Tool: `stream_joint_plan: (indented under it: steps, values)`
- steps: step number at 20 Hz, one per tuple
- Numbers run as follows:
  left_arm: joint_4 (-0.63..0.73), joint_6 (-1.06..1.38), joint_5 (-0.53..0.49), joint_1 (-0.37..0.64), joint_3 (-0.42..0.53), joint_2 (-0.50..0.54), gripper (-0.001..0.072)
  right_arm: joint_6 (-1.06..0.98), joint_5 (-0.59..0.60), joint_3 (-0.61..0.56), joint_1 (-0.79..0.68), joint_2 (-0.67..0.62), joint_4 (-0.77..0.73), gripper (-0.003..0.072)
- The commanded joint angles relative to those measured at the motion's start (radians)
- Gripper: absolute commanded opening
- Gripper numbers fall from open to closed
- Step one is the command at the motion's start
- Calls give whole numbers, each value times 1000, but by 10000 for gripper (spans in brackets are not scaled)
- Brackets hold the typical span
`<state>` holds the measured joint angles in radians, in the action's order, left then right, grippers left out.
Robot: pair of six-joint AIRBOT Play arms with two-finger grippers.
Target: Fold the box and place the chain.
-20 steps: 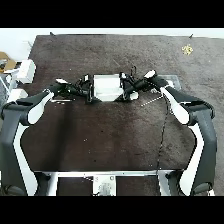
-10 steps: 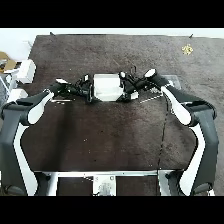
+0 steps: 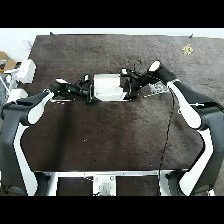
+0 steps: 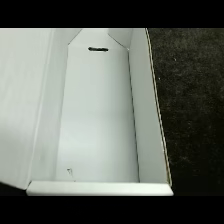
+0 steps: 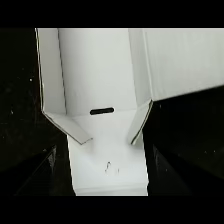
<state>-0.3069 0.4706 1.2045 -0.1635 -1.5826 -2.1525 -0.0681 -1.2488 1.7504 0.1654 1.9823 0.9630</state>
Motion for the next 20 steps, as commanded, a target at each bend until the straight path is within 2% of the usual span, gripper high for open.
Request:
stream_joint_plan:
  steps: [1, 2, 4, 5, 8, 10, 14, 17, 20]
  values:
    - [0, 1, 4, 0, 0, 1, 275, -93, -45, 1, -11, -64, 15, 680]
    - [0, 1, 3, 0, 0, 1, 275, -92, -46, 1, -11, -75, -36, 654]
    - [0, 1, 4, 0, 0, 1, 275, -64, -46, 1, -10, -88, -124, 109]
    - [0, 1, 3, 0, 0, 1, 275, -55, -46, 1, -9, -88, -170, 24]
    - [0, 1, 3, 0, 0, 1, 275, -8, -10, 0, -3, -76, -317, -1]
    - [0, 1, 3, 0, 0, 1, 275, 51, 75, 0, 11, -57, -394, 1]
    - [0, 1, 3, 0, 0, 1, 275, 82, 272, 0, 26, 3, -403, 1]
    - [0, 1, 3, 0, 0, 1, 275, 137, 320, 0, 22, 46, -403, 0]
    - [0, 1, 3, 0, 0, 1, 275, 156, 315, 0, 20, 75, -376, 1]
